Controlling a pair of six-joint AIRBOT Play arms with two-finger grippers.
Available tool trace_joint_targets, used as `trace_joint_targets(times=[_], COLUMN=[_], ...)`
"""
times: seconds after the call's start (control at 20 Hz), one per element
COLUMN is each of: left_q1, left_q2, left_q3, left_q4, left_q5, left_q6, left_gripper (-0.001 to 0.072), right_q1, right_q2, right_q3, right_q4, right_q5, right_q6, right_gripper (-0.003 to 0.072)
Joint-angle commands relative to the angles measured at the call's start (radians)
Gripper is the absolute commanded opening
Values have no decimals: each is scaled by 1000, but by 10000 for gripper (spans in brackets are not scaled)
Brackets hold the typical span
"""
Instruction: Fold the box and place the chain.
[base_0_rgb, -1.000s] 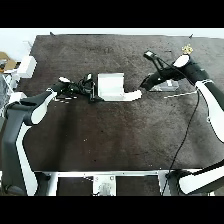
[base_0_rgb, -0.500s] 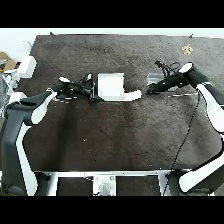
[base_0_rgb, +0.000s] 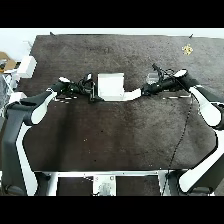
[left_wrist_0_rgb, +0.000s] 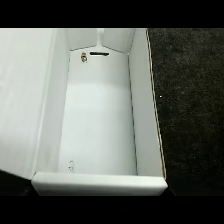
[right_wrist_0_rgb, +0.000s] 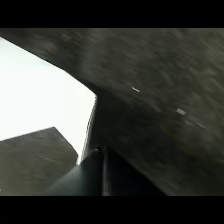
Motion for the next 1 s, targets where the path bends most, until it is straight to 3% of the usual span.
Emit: trace_joint_targets(times=[0.0,0.35,0.4,0.45,0.65,0.95], left_q1=[1,1,1,1,1,1], left_q2=[-1,-1,-1,-1,-1,-1], left_q3=[0,0,0,0,0,0], left_q4=[0,0,0,0,0,0], left_q5=[0,0,0,0,0,0], left_q6=[0,0,0,0,0,0], left_gripper=[358,358,358,358,358,358], right_q1=[6,67,77,87,115,207], right_q2=[-6,-13,-13,-13,-13,-14], right_q3=[0,2,2,3,57,144], right_q4=[140,109,126,138,111,-69], right_q5=[61,33,34,30,21,-11], right_q6=[-73,-37,-38,-38,3,122], right_gripper=[399,382,420,512,511,510])
